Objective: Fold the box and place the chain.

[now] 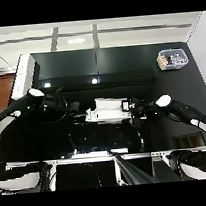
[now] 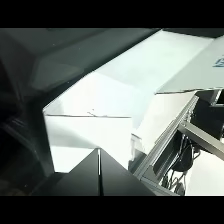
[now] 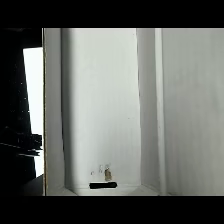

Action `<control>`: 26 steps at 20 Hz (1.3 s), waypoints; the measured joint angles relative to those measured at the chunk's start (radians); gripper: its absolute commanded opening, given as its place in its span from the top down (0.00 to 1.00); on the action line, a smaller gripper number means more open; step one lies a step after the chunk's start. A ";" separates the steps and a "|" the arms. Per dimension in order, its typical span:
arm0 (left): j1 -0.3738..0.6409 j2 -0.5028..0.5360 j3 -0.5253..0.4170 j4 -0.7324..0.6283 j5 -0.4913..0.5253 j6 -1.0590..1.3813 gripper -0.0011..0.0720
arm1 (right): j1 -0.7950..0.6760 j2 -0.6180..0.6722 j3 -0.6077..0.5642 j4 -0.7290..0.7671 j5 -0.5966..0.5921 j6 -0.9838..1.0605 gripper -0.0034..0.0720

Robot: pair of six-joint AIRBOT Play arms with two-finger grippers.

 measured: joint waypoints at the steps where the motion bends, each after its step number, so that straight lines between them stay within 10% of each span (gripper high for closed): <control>1: 0.005 0.000 0.002 0.008 -0.003 0.003 0.95 | 0.000 0.000 0.000 0.000 0.000 0.000 0.88; 13: 0.018 -0.042 0.006 0.158 0.092 -0.077 0.95 | 0.000 0.000 0.000 0.000 0.000 0.000 0.88; 20: 0.008 -0.089 0.013 -0.103 0.011 0.084 0.94 | 0.000 0.000 0.000 0.001 -0.002 0.000 0.88; 23: 0.023 -0.092 0.032 -0.171 -0.067 0.132 0.29 | 0.000 0.000 0.000 0.000 -0.001 0.000 0.88; 26: 0.014 -0.093 0.043 -0.191 -0.134 0.151 0.30 | 0.000 0.000 0.000 0.000 -0.001 0.000 0.88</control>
